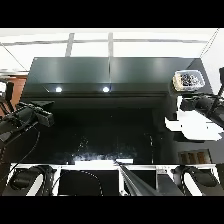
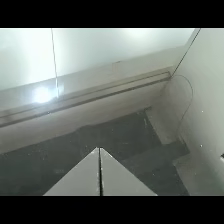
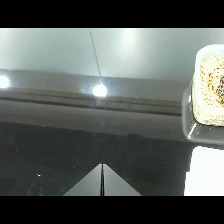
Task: Fold the box and place the chain.
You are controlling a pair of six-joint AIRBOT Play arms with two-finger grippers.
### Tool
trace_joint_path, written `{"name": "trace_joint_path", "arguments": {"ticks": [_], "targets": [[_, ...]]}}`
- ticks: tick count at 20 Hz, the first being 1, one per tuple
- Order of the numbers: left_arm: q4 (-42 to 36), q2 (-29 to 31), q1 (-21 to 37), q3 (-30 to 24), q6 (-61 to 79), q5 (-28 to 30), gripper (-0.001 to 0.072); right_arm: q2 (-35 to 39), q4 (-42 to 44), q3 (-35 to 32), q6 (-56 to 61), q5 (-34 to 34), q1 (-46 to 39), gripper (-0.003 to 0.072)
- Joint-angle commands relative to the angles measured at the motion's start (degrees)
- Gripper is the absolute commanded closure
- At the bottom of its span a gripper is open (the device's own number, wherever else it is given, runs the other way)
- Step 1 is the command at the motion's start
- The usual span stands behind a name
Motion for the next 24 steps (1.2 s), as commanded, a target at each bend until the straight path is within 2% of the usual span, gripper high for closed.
{"name": "trace_joint_path", "arguments": {"ticks": [1,16,19,21,22,24], "targets": [[0.02,-0.02,0.04,-0.02,0.02,0.02,0.0682,0.04,0.0,-0.02,0.02,0.02,0.02,0.0671],[0.0,-0.02,0.04,-0.02,0.02,0.02,0.0682,0.04,0.09,-0.02,0.02,0.0,0.02,0.0671],[-0.87,-0.04,0.04,-0.02,0.02,2.16,0.0682,0.04,1.99,-0.02,0.02,-1.18,0.04,0.0671],[-2.1,-0.04,0.04,-0.02,0.02,4.11,0.0682,-0.11,3.43,-0.2,-0.15,-5.75,0.11,0.0671],[-2.08,-0.31,0.04,-0.07,0.07,5.44,0.0682,-0.39,1.66,-0.26,-0.48,-10.67,0.11,0.067],[-2.1,-1.99,0.11,-0.15,0.0,9.38,0.068,-2.62,-4.5,-0.26,2.21,-24.7,-2.27,0.0671]]}}
